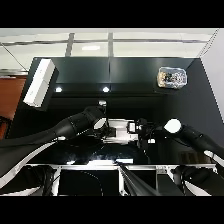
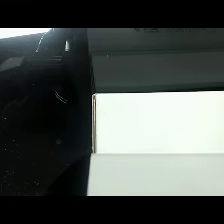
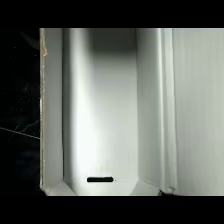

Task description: Fold the box and place the chain.

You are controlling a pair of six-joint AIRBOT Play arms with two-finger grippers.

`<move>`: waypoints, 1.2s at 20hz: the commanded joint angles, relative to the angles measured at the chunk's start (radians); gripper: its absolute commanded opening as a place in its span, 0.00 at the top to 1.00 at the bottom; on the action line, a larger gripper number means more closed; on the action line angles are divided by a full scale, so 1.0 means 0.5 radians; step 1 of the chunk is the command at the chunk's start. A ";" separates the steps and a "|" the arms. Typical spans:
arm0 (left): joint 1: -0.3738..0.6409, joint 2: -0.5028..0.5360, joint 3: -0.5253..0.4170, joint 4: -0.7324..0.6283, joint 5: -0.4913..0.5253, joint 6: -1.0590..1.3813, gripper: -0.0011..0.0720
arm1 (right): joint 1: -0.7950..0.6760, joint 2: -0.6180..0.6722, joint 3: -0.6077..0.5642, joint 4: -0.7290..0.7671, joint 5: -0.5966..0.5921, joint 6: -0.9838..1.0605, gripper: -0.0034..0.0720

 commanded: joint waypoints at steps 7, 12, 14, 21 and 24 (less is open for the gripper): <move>0.001 -0.001 0.001 0.007 -0.045 0.021 0.95 | 0.001 0.240 0.006 -0.565 0.240 0.289 0.14; 0.001 -0.001 0.001 0.006 -0.045 0.021 0.95 | 0.002 0.195 0.006 -0.375 0.240 0.288 0.14; 0.001 -0.001 0.001 0.001 -0.045 0.021 0.95 | 0.002 0.161 0.006 -0.332 0.242 0.288 0.28; 0.000 -0.001 0.001 0.000 -0.047 0.021 0.95 | 0.020 0.153 0.006 -0.228 0.252 0.310 0.77; 0.000 -0.001 0.001 -0.002 -0.045 0.021 0.95 | 0.031 0.144 0.003 -0.038 0.171 0.334 0.77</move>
